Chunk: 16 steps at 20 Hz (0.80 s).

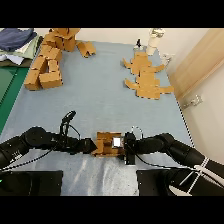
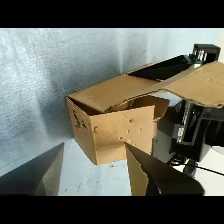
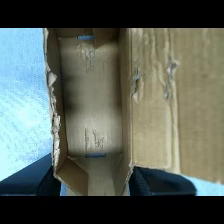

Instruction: Fold the box.

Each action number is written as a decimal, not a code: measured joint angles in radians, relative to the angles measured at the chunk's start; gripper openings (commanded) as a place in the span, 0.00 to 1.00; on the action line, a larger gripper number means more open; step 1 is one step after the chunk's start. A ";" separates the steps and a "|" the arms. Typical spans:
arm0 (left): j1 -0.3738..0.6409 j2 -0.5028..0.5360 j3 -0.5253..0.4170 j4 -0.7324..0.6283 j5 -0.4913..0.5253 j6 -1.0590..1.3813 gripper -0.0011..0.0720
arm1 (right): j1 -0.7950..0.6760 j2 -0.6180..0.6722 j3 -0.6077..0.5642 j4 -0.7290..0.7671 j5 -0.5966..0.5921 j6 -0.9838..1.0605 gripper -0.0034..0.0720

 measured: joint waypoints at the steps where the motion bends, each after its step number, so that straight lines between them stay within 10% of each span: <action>1: 0.000 0.000 0.000 -0.011 0.002 0.004 0.83 | 0.000 0.000 0.000 0.000 0.000 0.000 0.72; 16: -0.013 -0.055 0.038 -0.039 0.007 0.003 0.83 | 0.000 0.000 0.000 0.000 0.000 0.000 0.72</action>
